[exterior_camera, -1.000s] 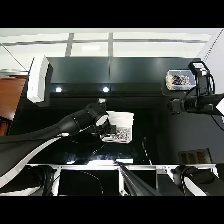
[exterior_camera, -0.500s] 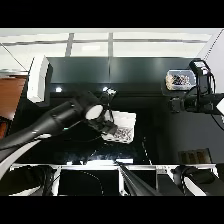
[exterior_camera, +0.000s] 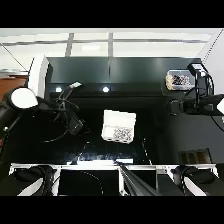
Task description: Fold the box and place the chain.
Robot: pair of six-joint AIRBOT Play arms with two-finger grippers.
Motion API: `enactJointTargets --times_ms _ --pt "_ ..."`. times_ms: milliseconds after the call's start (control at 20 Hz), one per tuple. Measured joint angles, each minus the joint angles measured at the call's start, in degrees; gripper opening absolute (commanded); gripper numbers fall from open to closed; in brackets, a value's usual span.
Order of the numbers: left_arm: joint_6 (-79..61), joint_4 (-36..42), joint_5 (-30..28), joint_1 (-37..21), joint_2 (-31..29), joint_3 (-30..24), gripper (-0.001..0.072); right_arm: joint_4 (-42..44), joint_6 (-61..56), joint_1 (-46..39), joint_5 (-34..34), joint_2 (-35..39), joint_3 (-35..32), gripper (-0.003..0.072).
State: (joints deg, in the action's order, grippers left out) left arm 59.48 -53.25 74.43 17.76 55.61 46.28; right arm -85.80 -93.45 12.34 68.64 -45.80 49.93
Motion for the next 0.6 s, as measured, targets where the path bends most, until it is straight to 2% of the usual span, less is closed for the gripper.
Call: enactJointTargets --times_ms 100,250,400,600 --pt "-12.7 7.7 -3.5 -5.1 -0.6 -5.7 0.0716 0.0 -0.2 0.0 0.7 0.0 0.0 0.0508" --pt "-35.3 12.8 -7.8 -8.0 0.1 -11.6 0.0714 0.0 -1.2 0.0 1.6 0.0 0.0 0.0508" --pt "-52.9 15.0 -12.7 -7.4 2.8 -14.0 0.0715 0.0 -2.4 0.0 2.2 0.0 0.0 0.0508" --pt "-69.5 15.9 -15.8 -3.0 9.2 -14.2 0.0714 0.1 -4.8 0.0 2.8 0.0 0.0 0.0508"
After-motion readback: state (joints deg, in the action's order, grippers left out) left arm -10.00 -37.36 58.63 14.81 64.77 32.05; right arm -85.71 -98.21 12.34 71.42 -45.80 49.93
